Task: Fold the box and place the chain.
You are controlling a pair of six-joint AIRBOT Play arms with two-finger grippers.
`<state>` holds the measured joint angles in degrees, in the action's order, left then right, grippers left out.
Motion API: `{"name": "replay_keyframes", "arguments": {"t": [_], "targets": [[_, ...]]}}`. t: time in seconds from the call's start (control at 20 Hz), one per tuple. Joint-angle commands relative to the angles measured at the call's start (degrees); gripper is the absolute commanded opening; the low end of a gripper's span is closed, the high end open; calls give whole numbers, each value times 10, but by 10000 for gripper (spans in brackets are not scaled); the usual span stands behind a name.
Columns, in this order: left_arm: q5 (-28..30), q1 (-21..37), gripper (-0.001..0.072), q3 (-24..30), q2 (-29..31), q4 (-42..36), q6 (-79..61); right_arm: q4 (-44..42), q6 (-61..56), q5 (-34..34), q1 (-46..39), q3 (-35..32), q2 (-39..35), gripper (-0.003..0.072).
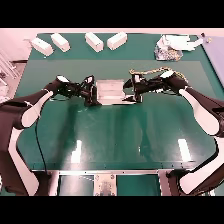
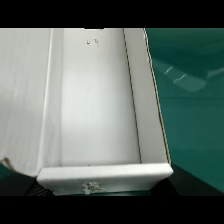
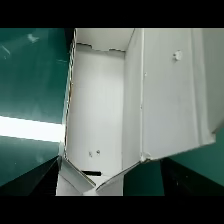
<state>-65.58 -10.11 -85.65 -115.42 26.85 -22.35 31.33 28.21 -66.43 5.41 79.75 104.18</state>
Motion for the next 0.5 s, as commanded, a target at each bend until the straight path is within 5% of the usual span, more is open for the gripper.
{"name": "replay_keyframes", "arguments": {"t": [0.0, 0.25, 0.3, 0.45], "targets": [[4, 0, 534, 0, 0, 4, -2, 3, -35, -22, -20, 1, -21, 720], [0, 0, 534, 0, 0, 4, -2, 2, -93, -69, -23, 1, -25, 691], [0, 0, 534, 0, 0, 4, -2, 3, -95, -75, -24, 1, -25, 593], [0, 0, 534, 0, 0, 3, -2, 1, -98, -120, -24, 1, -29, 36]]}}
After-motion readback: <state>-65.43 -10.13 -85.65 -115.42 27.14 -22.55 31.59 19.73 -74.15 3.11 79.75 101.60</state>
